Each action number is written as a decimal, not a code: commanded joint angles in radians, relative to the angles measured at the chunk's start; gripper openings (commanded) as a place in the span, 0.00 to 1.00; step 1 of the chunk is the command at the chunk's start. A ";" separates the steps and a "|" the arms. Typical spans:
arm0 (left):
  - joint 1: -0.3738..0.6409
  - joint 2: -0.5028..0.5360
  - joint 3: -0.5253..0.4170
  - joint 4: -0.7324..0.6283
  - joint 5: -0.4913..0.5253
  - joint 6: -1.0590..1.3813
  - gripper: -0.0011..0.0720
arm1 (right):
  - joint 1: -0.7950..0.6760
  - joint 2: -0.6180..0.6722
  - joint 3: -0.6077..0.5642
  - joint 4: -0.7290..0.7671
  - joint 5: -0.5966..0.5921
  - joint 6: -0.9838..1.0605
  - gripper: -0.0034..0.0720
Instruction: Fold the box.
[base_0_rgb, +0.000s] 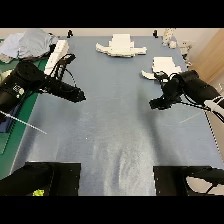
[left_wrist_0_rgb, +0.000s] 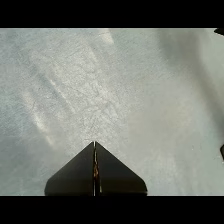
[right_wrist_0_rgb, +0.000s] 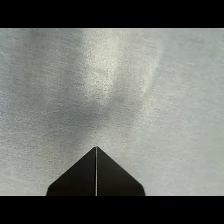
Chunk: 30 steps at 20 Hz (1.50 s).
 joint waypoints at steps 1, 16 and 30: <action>0.000 -0.001 0.000 0.000 0.001 0.000 0.03 | 0.000 -0.001 0.001 0.000 0.000 0.000 0.05; 0.000 -0.001 0.000 0.000 0.001 0.000 0.03 | -0.005 -0.010 0.027 0.183 0.009 0.168 0.40; 0.000 -0.001 0.000 0.000 0.001 0.000 0.03 | -0.805 -0.605 0.792 0.611 -0.123 0.047 0.51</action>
